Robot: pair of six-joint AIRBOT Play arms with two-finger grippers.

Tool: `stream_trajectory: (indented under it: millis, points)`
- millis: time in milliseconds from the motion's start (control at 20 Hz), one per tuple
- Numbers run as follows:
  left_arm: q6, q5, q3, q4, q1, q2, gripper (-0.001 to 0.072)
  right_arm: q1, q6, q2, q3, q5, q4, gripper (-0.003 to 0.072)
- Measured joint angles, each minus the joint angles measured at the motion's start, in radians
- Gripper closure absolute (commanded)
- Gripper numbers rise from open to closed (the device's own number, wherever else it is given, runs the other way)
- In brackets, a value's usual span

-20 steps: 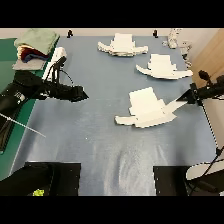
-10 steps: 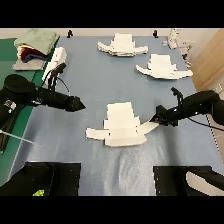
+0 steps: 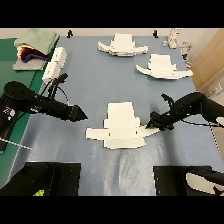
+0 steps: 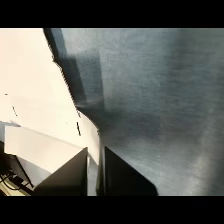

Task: Fold the box.

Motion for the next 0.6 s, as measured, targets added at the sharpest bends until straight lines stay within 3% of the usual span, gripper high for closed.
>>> stream_trajectory:
  millis: [300, 600]
  points:
    - [-0.005, 0.0, -0.002, 0.0, 0.001, -0.045, 0.0403, 0.058, -0.151, -0.033, 0.007, -0.006, 0.047, 0.0685]
    - [-0.006, 0.018, -0.002, -0.01, 0.001, -0.203, 0.0402, 0.242, -0.188, 0.151, -0.142, 0.193, 0.075, 0.0685]
